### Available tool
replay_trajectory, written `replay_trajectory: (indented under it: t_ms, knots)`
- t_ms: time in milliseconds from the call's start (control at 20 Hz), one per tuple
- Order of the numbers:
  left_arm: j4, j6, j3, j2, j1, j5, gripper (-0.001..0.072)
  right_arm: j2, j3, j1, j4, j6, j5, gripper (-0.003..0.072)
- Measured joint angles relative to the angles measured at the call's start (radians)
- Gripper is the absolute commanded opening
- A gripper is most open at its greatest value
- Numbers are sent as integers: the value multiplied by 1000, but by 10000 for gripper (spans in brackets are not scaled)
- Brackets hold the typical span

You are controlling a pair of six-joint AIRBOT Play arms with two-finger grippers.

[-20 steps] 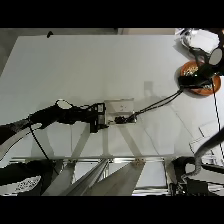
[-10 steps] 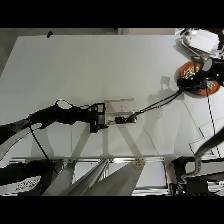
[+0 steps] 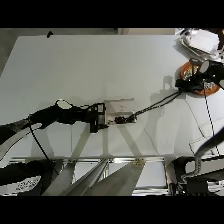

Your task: Fold the box and place the chain.

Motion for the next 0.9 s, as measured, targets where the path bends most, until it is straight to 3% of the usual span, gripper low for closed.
replay_trajectory:
  t_ms: [250,500,550,600,650,900]
  knots:
    - [0,0,0,0,0,0,208,87,-1,8,27,-53,58,16]
    - [0,0,0,0,0,0,208,309,-1,62,37,-133,121,17]
    - [0,0,0,0,0,0,208,350,-1,74,39,-141,132,58]
    - [0,0,0,0,0,0,208,382,-1,85,41,-148,142,247]
    - [0,0,0,0,0,0,208,401,-1,92,44,-154,153,349]
    - [0,0,0,0,0,0,208,325,-2,106,-6,-149,162,349]
